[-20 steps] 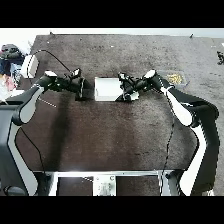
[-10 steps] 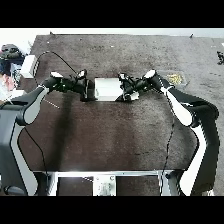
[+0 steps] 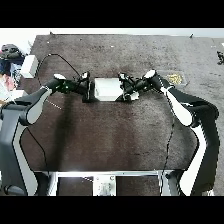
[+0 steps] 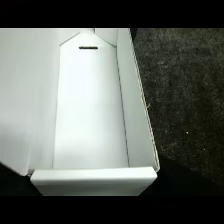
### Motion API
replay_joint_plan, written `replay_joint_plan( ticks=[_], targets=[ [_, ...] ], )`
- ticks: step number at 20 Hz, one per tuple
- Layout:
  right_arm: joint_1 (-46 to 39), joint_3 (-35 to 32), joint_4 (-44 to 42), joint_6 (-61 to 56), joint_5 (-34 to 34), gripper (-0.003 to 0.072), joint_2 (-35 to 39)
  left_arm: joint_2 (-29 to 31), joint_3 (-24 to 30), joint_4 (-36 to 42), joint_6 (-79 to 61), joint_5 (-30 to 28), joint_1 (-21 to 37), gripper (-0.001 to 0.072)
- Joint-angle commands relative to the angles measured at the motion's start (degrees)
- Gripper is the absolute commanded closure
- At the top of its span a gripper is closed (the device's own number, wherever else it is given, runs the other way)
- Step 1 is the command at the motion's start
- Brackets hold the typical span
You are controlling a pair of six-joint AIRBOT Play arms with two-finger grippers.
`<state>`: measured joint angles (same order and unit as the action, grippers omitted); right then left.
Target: Fold the box and place the chain.
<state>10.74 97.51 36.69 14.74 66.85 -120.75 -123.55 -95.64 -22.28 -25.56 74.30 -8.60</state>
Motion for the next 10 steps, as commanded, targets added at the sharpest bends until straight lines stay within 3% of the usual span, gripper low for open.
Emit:
replay_joint_plan(
  ticks=[1, 10],
  targets=[
    [0.0, 0.0, 0.0, 0.0, 0.0, 0.0242, 0.0, -0.6, 0.0, 0.1, 0.0, -0.3, -0.2, -0.0010],
    [0.0, 0.0, 0.0, 0.0, 0.0, 0.0242, 0.0, -0.6, 0.0, 0.0, 0.0, -0.3, -0.2, 0.0002]
  ],
)
